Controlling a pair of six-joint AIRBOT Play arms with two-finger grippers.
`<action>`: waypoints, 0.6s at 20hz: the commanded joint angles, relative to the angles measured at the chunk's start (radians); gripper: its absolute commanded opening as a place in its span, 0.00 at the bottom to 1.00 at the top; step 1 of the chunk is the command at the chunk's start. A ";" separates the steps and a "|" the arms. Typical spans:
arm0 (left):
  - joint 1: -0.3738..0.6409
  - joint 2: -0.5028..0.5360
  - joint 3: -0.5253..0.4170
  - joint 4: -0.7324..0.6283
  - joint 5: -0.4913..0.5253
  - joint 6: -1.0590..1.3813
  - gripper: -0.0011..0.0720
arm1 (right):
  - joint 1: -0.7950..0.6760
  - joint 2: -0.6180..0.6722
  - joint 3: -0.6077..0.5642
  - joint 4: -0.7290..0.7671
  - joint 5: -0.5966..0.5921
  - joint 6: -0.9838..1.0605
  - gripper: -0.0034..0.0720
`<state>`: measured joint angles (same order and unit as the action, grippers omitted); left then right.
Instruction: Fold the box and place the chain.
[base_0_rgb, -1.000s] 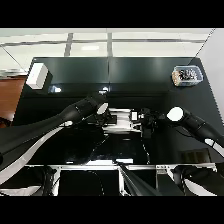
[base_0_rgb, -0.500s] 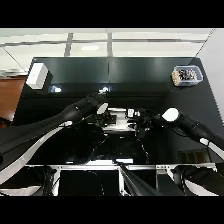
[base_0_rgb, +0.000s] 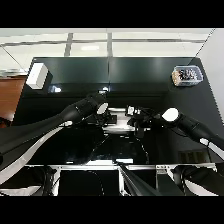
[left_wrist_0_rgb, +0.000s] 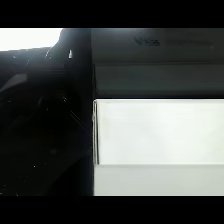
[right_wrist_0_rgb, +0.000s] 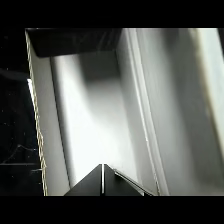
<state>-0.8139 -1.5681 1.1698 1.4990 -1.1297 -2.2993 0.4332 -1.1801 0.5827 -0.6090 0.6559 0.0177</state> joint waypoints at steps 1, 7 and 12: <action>0.000 0.000 0.000 0.003 -0.006 0.002 0.06 | -0.024 0.039 0.017 -0.103 0.021 0.319 0.06; 0.000 0.000 0.000 0.003 -0.011 0.002 0.06 | -0.408 0.123 0.116 -0.480 0.377 1.246 0.06; 0.000 0.000 0.000 0.002 -0.008 0.002 0.06 | -0.718 0.046 -0.004 -0.228 0.397 1.324 0.06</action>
<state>-0.8139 -1.5681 1.1698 1.5002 -1.1374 -2.2959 -0.1379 -1.0935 0.6254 -0.9421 0.9878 1.2224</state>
